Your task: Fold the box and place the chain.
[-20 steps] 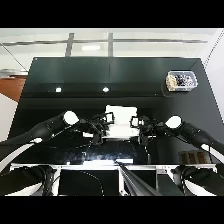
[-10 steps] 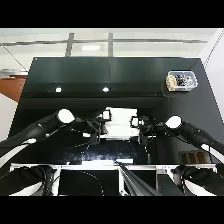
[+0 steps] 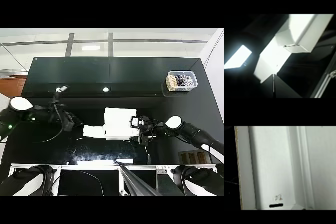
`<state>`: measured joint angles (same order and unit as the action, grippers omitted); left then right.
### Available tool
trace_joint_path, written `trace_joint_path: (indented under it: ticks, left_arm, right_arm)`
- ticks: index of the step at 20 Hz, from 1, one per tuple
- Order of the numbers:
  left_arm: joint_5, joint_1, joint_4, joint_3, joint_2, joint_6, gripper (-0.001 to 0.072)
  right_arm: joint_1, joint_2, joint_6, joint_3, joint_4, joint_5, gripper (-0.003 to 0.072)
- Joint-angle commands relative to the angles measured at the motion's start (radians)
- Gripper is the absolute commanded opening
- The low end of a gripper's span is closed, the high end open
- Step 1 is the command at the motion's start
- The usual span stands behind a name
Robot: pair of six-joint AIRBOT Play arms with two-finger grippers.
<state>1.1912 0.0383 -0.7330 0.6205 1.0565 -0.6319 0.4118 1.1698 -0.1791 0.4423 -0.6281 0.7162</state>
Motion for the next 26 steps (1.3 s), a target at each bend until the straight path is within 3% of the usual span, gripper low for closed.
trace_joint_path:
  ticks: [1,3,7,10,14,19,25,26]
  left_arm:
    - [0.018,-0.138,0.019,-0.024,-0.008,-0.234,0.0027]
    - [-0.089,-0.144,0.019,-0.074,0.001,-0.337,0.003]
    - [-0.131,-0.144,0.053,-0.16,0.056,-0.489,0.0027]
    - [-0.184,-0.131,0.139,-0.222,0.106,-0.485,0.0027]
    - [-0.276,-0.051,0.181,-0.235,0.122,-0.445,0.0027]
    - [-0.272,0.049,0.224,-0.235,0.185,-0.442,0.0027]
    - [-0.267,0.084,0.351,-0.233,0.196,-0.322,0.0031]
    - [-0.26,0.095,0.357,-0.232,0.196,-0.289,0.0105]
  right_arm:
    - [0.001,0.0,0.0,0.0,0.0,0.0,0.0543]
    - [0.001,0.0,0.0,0.0,0.0,0.0,0.0543]
    - [0.001,0.0,0.0,0.0,-0.001,0.0,0.0543]
    - [0.001,0.0,0.0,0.0,-0.001,0.0,0.0543]
    - [0.001,0.0,0.0,0.0,-0.001,0.0,0.0543]
    - [0.001,0.0,0.0,0.0,-0.001,0.0,0.0543]
    - [0.001,0.0,0.0,0.0,0.0,0.0,0.0543]
    - [0.001,0.0,0.0,0.0,0.0,0.0,0.0542]
